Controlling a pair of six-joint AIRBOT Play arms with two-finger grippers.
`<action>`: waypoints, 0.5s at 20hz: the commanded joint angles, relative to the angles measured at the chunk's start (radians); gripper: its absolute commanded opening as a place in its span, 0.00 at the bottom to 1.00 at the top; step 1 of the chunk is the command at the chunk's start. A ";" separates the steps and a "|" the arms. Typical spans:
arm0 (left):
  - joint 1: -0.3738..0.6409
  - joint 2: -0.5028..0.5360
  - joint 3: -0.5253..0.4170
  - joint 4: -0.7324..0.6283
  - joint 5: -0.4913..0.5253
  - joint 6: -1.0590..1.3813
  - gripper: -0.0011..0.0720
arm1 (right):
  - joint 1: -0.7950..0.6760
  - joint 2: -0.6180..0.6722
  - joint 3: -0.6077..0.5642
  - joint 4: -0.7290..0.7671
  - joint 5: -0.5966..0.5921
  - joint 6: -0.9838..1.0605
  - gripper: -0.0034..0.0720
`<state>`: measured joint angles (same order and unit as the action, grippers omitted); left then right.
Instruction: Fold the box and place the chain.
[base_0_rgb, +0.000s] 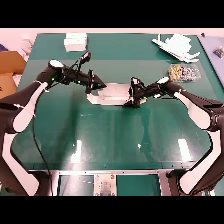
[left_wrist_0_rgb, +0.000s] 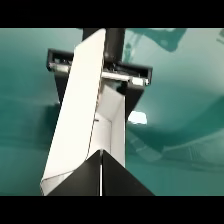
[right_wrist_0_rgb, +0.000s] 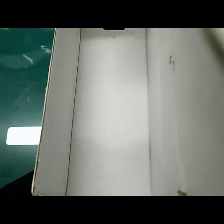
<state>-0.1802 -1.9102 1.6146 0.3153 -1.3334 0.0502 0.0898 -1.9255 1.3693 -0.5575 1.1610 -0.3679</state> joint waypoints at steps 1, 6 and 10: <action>-0.012 0.014 -0.053 -0.032 0.072 0.014 0.04 | 0.000 0.000 0.000 0.000 0.000 0.000 0.87; -0.026 0.013 -0.074 -0.110 0.208 0.108 0.04 | 0.000 0.000 0.000 0.000 0.000 0.000 0.87; -0.053 0.006 -0.074 -0.100 0.370 0.168 0.04 | 0.000 0.000 0.000 0.000 0.000 0.000 0.87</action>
